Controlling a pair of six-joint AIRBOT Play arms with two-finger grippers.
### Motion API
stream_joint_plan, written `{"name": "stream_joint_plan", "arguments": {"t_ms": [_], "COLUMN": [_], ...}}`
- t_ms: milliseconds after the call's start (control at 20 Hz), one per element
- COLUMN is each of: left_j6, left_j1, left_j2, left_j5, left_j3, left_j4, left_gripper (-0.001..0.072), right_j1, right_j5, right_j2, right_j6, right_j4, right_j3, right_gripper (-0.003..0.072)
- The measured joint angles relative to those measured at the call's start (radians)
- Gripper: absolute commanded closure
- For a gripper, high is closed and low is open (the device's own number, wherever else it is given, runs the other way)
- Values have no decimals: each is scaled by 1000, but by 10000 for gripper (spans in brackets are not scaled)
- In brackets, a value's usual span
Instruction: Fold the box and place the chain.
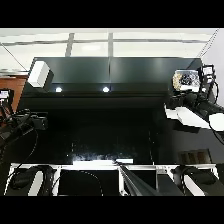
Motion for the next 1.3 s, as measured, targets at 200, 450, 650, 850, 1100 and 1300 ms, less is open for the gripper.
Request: {"name": "stream_joint_plan", "arguments": {"t_ms": [200, 450, 650, 850, 1100, 1300], "left_j6": [0, 0, 67, 116, 132, 132], "left_j1": [0, 0, 0, 0, -2, -2], "left_j2": [0, 0, 0, 0, -5, -72], "left_j5": [0, 0, 41, 123, 344, 598], "left_j3": [0, 0, -1, -1, -1, 5], "left_j4": [0, 0, 64, 128, 76, -218], "left_gripper": [680, 680, 681, 680, 680, 3], "right_j1": [0, 0, 0, 0, 0, -17], "right_j5": [0, 0, 0, 0, -22, -183], "right_j2": [0, 0, 0, 0, -2, -48], "right_j6": [0, 0, 0, 0, 0, -2], "right_j4": [0, 0, 0, 1, 66, 84], "right_j3": [0, 0, 0, 0, 0, 18], "right_gripper": [680, 680, 680, 680, 524, 46]}}
